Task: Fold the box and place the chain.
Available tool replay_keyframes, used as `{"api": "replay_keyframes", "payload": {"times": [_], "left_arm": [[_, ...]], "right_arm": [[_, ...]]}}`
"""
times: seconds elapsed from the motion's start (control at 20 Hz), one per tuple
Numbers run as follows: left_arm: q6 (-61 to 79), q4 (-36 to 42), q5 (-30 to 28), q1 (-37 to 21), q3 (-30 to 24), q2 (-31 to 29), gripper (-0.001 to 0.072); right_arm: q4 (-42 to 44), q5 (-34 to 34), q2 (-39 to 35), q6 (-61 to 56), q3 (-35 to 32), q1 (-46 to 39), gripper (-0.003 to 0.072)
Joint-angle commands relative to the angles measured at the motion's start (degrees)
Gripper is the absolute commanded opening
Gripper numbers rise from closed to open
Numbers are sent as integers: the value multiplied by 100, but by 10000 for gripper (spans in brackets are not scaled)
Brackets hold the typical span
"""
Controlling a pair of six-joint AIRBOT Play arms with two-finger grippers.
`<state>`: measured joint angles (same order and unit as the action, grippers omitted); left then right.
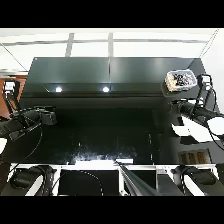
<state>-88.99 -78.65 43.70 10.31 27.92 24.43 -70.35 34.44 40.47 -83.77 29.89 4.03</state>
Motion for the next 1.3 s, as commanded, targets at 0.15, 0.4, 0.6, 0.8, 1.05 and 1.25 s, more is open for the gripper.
{"api": "replay_keyframes", "payload": {"times": [0.15,0.4,0.6,0.8,1.05,1.25], "left_arm": [[2,22,-452,4,-4,4,29],[0,122,-1381,7,-7,330,33],[2,592,-1749,17,-2,815,709],[4,590,-1451,293,0,977,708],[4,588,-1469,531,0,979,707],[4,588,-1456,531,-2,979,705]], "right_arm": [[155,-20,-4,-7,-2,2,16],[501,-52,-4,-7,-2,2,17],[251,-442,15,-39,7,-28,720],[-1672,542,717,-1320,1257,-1720,720],[-1808,2822,2837,-1248,3539,-5034,720],[-380,3630,4098,240,4312,-6566,720]]}}
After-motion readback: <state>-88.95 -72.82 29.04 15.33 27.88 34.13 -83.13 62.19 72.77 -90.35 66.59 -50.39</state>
